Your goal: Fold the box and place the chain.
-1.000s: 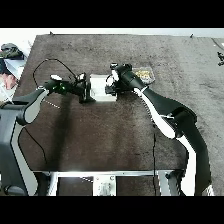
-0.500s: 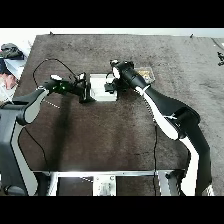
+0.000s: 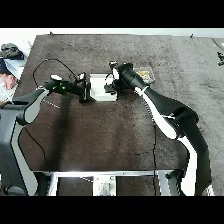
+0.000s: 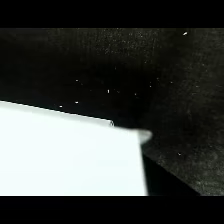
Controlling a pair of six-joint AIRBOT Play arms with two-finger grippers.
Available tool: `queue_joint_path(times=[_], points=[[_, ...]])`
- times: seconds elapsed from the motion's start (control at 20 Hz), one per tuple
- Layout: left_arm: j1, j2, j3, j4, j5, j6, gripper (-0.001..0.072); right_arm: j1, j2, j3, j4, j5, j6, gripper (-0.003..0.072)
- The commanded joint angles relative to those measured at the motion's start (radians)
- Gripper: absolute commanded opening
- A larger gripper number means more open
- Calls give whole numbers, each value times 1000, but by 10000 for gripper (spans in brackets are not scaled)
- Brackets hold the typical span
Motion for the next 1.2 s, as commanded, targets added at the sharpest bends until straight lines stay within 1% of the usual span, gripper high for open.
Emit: queue_joint_path(times=[0.0,0.05,0.2,0.25,0.3,0.65,0.75,0.8,0.85,1.05,1.1,1.15], points=[[0,-1,0,0,0,3,347,0,-13,1,-8,-5,-2,226],[0,-1,0,0,0,3,347,0,-13,1,-12,-5,-1,214],[0,-1,0,0,0,3,347,0,-14,1,-24,-4,6,213],[0,-1,0,0,0,3,347,0,-15,1,-30,-5,13,87],[0,-1,0,0,0,3,347,0,-15,1,-30,-5,25,68],[0,-1,0,0,0,3,347,1,-15,1,-30,9,33,66],[0,-1,0,0,0,3,347,1,-15,1,-26,14,33,69],[0,-1,0,0,0,3,347,1,-15,1,-24,11,34,87],[0,-1,0,0,0,3,347,2,-15,1,-22,11,34,129],[0,-1,0,0,0,3,347,2,-15,1,-22,10,34,130],[0,-1,0,0,0,3,346,2,-15,1,-22,9,34,174],[0,-1,0,0,0,3,347,2,-14,1,-22,10,33,239]])
